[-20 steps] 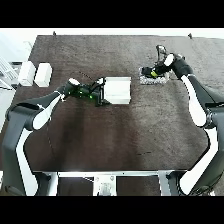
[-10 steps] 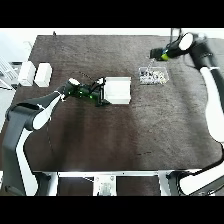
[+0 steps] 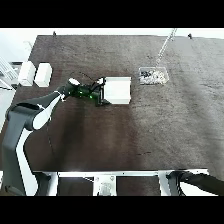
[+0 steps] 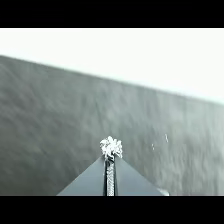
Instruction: Fold the box and place the chain.
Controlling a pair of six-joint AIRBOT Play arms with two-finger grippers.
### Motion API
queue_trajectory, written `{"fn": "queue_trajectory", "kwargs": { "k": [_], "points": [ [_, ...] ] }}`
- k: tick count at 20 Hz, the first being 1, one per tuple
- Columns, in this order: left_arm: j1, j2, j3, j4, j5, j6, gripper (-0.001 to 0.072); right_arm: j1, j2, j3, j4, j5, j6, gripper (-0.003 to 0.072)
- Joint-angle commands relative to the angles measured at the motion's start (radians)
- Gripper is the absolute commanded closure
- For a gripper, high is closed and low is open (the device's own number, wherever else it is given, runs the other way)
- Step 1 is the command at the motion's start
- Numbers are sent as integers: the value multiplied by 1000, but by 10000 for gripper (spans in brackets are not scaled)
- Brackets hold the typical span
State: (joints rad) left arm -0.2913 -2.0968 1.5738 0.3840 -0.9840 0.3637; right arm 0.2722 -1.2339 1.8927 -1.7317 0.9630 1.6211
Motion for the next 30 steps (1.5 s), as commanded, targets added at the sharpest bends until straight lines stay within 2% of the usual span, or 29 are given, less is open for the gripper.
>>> {"fn": "queue_trajectory", "kwargs": {
  "k": [1,5,9,14,19,30],
  "points": [
    [1,0,0,0,0,0,284,94,95,1,-24,-11,-37,677],
    [1,0,0,0,0,0,283,172,108,-3,-24,69,-37,676],
    [1,0,0,0,0,0,283,235,108,-76,-24,81,-36,676],
    [1,0,0,0,0,0,283,255,97,-235,-15,-11,10,677],
    [1,0,0,0,0,0,283,254,65,-388,-15,-154,73,676],
    [1,0,0,0,0,0,283,254,-114,-426,4,-197,112,676]
  ]
}}
